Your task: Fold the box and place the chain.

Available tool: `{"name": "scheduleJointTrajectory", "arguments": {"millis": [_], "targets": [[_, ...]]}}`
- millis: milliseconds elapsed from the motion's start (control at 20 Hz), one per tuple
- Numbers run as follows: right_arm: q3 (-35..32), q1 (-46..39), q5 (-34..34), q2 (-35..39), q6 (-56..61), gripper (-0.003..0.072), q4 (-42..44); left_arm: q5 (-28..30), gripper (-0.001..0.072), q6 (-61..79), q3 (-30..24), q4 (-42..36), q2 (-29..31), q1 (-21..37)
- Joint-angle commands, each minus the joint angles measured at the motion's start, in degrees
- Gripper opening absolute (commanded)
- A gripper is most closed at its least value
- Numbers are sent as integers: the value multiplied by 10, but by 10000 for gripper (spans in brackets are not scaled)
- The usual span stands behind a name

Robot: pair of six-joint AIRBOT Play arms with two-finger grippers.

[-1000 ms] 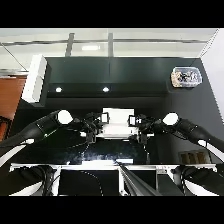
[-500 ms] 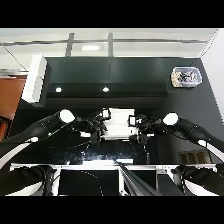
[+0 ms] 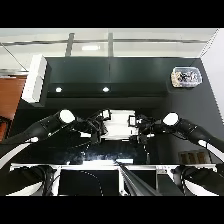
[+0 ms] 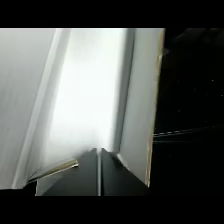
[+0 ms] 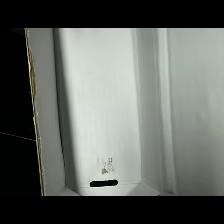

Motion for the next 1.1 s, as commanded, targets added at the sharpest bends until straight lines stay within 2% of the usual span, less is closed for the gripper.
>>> {"name": "scheduleJointTrajectory", "arguments": {"millis": [0,100,250,400,500,650,900,1050], "targets": [[0,0,-1,0,0,425,0,-35,28,-60,3,58,26,17],[0,0,-1,0,0,425,0,-73,28,-182,3,150,69,61],[0,0,-1,0,0,425,0,-124,29,-484,3,267,126,183],[0,0,-1,0,0,425,0,-193,29,-611,-2,290,132,325],[0,0,-1,0,-1,425,0,-194,29,-730,-22,284,131,393],[0,0,-1,0,-1,425,0,-194,30,-739,-62,241,119,427],[0,0,-1,0,0,425,0,-216,28,-643,-84,30,10,426],[0,0,-1,0,0,425,0,-216,28,-611,-84,-13,-40,408]]}}
